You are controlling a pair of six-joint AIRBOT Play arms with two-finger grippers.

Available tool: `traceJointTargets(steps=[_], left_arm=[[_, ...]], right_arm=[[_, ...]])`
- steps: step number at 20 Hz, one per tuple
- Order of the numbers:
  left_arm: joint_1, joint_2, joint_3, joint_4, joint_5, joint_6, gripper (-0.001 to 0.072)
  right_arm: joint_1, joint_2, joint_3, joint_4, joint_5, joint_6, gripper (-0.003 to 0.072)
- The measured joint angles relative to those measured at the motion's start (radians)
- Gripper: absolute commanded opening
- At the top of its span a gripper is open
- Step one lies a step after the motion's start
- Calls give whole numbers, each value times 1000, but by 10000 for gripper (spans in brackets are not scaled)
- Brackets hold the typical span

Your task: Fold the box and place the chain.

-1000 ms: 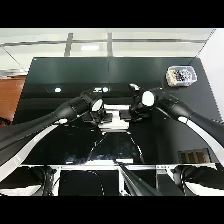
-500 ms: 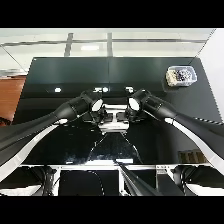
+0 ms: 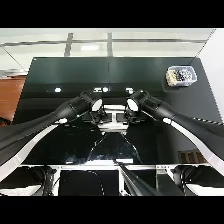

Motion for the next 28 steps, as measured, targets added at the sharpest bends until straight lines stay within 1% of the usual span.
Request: traceJointTargets(steps=[1,5,6,7,11,12,13,14,16,18,20,22,24,26,27,28], left_arm=[[0,0,0,-1,-1,0,27],[0,0,0,-2,0,-4,27],[0,0,0,-3,1,-4,27],[0,0,0,-4,2,-4,27],[0,0,0,-8,1,-7,27],[0,0,0,-8,1,-6,27],[0,0,0,-6,3,-4,27],[0,0,0,-4,3,0,27],[0,0,0,-4,2,-1,27],[0,0,0,-4,2,-1,27],[0,0,0,-4,2,-2,27],[0,0,0,-5,2,-4,27],[0,0,0,-5,2,-4,27],[0,0,0,-5,2,-4,27],[0,0,0,-5,2,-4,27],[0,0,0,-5,2,-4,27]], right_arm=[[0,0,0,4,1,3,260],[0,-6,0,22,-3,7,255],[0,-8,0,25,-3,8,158],[0,-10,0,26,-3,10,19],[0,-14,0,33,-10,24,19],[0,-14,0,34,-10,26,55],[0,-14,3,34,-7,24,290],[-2,-13,6,33,2,24,345],[-11,-5,24,35,20,11,345],[-25,23,51,30,64,-34,345],[-45,81,79,32,115,-95,345],[-73,167,97,12,171,-158,345],[-112,259,106,-90,198,-202,345],[-169,320,109,-267,195,-227,345],[-212,336,103,-355,161,-232,376],[-261,345,91,-417,107,-231,671]])
